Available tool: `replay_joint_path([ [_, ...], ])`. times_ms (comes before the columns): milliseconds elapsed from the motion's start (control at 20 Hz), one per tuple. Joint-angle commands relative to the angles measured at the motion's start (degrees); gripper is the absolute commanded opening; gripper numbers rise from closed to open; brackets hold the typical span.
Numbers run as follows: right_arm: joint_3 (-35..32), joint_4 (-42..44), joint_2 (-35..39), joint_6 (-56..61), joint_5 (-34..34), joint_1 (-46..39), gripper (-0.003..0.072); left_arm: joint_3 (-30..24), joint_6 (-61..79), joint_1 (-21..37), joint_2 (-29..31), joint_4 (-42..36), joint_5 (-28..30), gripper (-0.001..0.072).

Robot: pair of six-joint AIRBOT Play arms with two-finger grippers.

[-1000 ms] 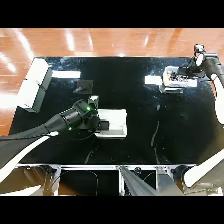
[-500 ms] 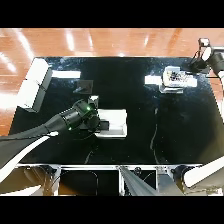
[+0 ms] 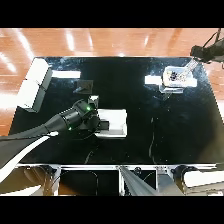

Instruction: Fold the box and place the chain.

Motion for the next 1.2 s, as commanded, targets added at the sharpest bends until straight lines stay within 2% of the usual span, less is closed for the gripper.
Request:
replay_joint_path([
  [0,0.04,2.38,4.59,-1.09,2.43,0.07,0.0009,0.02,0.02,0.02,0.0,0.04,0.0,0.0019],
  [100,0.02,2.45,7.28,-2.36,4.66,0.04,0.001,0.02,0.02,0.02,0.0,0.04,0.11,0.0019],
  [300,0.02,5.97,14.21,-4.9,4.28,0.04,0.0011,0.02,0.02,0.02,0.0,0.02,0.2,0.0019],
  [550,0.02,7.63,23.08,-7.8,10.54,0.07,0.0011,0.02,0.04,0.02,0.0,0.02,0.28,0.0019],
  [800,0.02,14.05,32.65,-10.05,14.01,0.63,0.0011,0.02,0.04,0.02,0.0,0.04,0.26,0.0019],
  [950,0.0,13.68,37.0,-10.03,16.22,6.38,0.0011,0.02,0.04,0.02,0.0,0.04,0.24,0.0019],
  [1150,0.0,13.75,38.88,-8.81,24.02,17.14,0.0024,0.02,0.04,0.02,0.0,0.02,0.28,0.0019],
])
